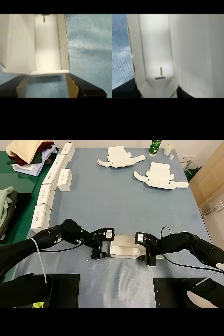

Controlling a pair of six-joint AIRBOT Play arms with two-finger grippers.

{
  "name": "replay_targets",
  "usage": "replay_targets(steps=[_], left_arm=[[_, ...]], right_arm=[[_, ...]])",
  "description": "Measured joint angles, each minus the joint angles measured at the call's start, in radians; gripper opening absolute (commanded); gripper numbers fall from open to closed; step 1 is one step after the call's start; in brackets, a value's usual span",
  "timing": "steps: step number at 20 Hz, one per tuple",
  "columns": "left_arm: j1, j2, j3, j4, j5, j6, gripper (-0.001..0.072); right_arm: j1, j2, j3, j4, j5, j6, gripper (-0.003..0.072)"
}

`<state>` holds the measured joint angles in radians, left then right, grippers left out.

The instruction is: Fold the box.

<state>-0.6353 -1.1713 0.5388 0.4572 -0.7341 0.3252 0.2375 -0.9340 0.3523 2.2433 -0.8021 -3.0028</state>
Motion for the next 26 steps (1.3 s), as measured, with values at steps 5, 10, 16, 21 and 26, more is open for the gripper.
replay_targets(steps=[5, 10, 16, 21, 26], left_arm=[[-0.016, -0.005, -0.016, -0.010, 0.008, -0.003, 0.0679], [-0.065, -0.006, -0.051, -0.017, 0.059, -0.015, 0.0679], [-0.093, -0.006, -0.062, -0.022, 0.108, -0.062, 0.0679], [-0.100, -0.007, -0.063, -0.029, 0.130, -0.085, 0.0679], [-0.101, -0.007, -0.063, -0.042, 0.142, -0.106, 0.0679]], right_arm=[[0.000, 0.000, 0.000, 0.000, 0.000, 0.000, 0.0404], [0.000, 0.000, 0.000, -0.001, -0.001, -0.002, 0.0404], [0.001, 0.000, 0.000, -0.001, -0.001, -0.001, 0.0404], [0.001, 0.000, 0.000, 0.000, 0.000, 0.002, 0.0405], [0.001, 0.000, 0.000, 0.000, 0.000, 0.001, 0.0404]])
